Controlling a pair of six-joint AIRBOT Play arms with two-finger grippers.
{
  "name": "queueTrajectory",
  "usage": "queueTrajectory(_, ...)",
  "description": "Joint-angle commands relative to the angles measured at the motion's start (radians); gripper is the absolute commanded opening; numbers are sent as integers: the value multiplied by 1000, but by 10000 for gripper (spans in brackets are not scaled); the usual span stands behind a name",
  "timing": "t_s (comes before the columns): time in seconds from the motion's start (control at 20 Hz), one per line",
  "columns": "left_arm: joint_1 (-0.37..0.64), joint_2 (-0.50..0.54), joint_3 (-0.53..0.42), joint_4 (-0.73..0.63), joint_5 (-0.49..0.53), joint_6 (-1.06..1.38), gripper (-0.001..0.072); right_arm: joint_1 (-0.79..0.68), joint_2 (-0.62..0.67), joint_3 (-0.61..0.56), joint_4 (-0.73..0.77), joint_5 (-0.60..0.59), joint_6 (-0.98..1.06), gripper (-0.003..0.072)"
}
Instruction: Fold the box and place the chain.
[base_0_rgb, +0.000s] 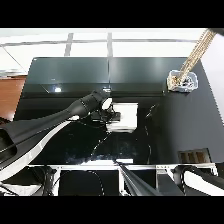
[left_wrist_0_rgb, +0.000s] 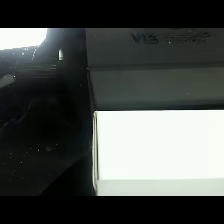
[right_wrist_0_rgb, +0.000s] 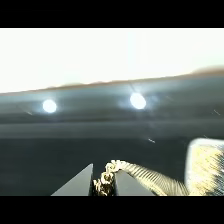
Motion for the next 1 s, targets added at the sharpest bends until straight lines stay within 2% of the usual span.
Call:
queueTrajectory(0.0, 0, -1, 1, -1, -2, 0, 29, 45, 100, 1, 87, 18, -35, 11)
queueTrajectory(0.35, 0, -1, 1, -1, -4, 0, 29, 182, 193, 1, 136, 50, -43, 11)
queueTrajectory(0.5, 0, -1, 1, -1, -4, 0, 29, 266, 195, 1, 204, 106, -50, 12)
queueTrajectory(0.7, 0, -1, 1, -1, -4, 0, 30, 386, 195, 1, 204, 121, -48, 13)
queueTrajectory(0.95, 0, -1, 1, -1, -7, 0, 29, 425, 193, 1, 204, 114, -48, 13)
